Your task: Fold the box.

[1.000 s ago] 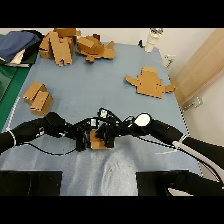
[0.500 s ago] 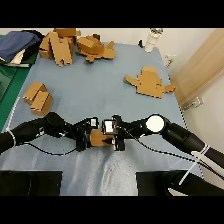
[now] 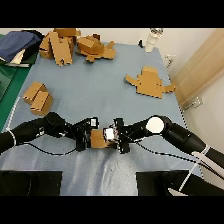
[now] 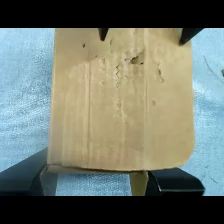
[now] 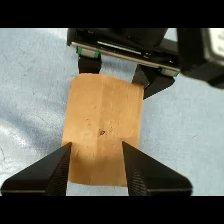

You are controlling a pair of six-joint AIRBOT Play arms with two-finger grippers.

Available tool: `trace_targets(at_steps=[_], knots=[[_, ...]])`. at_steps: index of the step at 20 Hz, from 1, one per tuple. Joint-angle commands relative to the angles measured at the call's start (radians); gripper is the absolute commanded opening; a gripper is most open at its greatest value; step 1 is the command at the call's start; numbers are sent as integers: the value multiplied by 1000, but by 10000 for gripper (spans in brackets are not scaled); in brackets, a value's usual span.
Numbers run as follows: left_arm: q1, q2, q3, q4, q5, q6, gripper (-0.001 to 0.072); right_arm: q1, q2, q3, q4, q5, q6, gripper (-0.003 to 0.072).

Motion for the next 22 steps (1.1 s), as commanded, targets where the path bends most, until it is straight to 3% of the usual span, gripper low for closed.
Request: trace_targets(at_steps=[1,10,15,22], knots=[[0,1,0,0,0,0,232,18,-8,0,-54,-4,0,511],[0,1,0,0,0,0,232,65,-9,0,-202,-107,7,511],[0,1,0,0,0,0,232,90,-8,0,-232,-106,120,511],[0,1,0,0,0,0,232,172,-5,0,-404,-146,395,510]])
